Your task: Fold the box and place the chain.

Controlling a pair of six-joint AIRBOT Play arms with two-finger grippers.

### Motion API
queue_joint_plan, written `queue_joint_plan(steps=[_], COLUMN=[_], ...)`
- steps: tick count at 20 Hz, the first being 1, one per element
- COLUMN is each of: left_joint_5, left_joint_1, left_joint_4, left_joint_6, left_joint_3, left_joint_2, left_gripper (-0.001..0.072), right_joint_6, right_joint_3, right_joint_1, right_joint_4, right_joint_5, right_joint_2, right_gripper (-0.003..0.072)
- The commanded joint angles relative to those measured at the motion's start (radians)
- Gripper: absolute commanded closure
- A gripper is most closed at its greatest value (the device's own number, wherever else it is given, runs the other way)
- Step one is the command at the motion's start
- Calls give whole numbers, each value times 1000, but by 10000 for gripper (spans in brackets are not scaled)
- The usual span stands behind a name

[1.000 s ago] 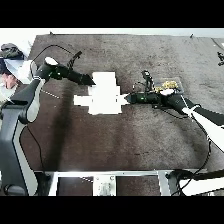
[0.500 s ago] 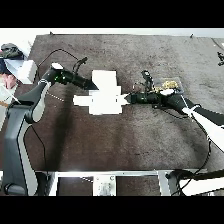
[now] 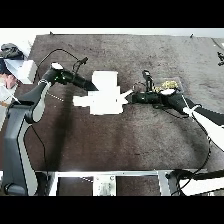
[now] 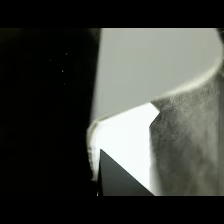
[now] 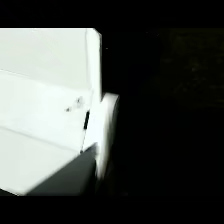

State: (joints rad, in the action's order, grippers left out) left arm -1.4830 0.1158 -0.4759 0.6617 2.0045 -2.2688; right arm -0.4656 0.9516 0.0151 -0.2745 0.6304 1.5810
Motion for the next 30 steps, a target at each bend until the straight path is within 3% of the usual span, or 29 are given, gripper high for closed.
queue_joint_plan(steps=[1, 6, 10, 14, 20, 30], left_joint_5=[-3, -2, 9, 64, 136, 110], left_joint_1=[-1, 0, 0, 0, 0, 2], left_joint_4=[6, 8, 27, 141, 168, 56], left_joint_6=[-103, -367, -568, -753, -898, -977], left_joint_3=[0, 0, 0, -1, -84, -125], left_joint_2=[1, 1, 6, 13, 12, 1], left_gripper=[699, 699, 705, 705, 705, 703], right_joint_6=[7, 24, 24, 25, 26, 92], right_joint_3=[0, 0, 0, 0, 0, 0], right_joint_1=[40, 158, 171, 171, 171, 169], right_joint_4=[1, 2, 2, 2, 2, 2], right_joint_5=[36, 90, 93, 93, 88, 124], right_joint_2=[-21, -104, -122, -122, -121, -121], right_gripper=[329, 330, 329, 330, 329, 329])
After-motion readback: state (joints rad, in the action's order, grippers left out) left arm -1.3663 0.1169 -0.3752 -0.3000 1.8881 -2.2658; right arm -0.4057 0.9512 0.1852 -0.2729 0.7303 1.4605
